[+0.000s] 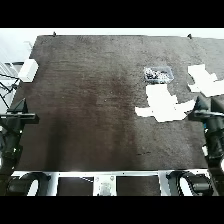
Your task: Fold the box and place the chain.
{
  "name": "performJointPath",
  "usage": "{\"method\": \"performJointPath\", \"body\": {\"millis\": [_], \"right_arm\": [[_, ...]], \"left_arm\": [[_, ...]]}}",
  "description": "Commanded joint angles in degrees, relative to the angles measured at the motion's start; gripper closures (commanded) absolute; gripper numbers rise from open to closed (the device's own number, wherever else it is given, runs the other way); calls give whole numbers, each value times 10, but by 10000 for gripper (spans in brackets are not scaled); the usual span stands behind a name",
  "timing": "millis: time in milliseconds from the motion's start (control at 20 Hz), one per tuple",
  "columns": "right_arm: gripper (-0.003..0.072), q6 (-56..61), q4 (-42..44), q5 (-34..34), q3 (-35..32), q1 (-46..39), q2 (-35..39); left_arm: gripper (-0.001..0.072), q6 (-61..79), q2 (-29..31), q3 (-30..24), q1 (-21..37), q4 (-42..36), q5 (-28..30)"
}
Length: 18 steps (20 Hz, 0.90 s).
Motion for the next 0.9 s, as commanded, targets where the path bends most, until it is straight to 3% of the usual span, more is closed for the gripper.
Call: {"method": "performJointPath", "body": {"millis": [0, 100, 200, 350, 500, 700, 850], "right_arm": [[191, 1, 20, -4, 110, -40, -132], [191, 3, 35, 77, 182, -105, -247], [192, 38, 23, 229, 258, -200, -369], [189, 233, -169, 492, 398, -348, -528], [158, 332, -299, 673, 556, -436, -654], [159, 353, -365, 843, 749, -462, -805], [159, 353, -414, 927, 853, -448, -905]], "left_arm": [[691, 0, 0, 0, 0, 0, 0], [691, 0, 0, 0, 0, 0, 0], [691, 0, 0, 0, 0, 0, 0], [690, 0, 0, 0, 0, 0, 0], [691, 0, 0, 0, 0, 0, 0], [691, 0, 0, 0, 0, 0, 0], [691, 0, 0, 0, 0, 0, 0]]}}
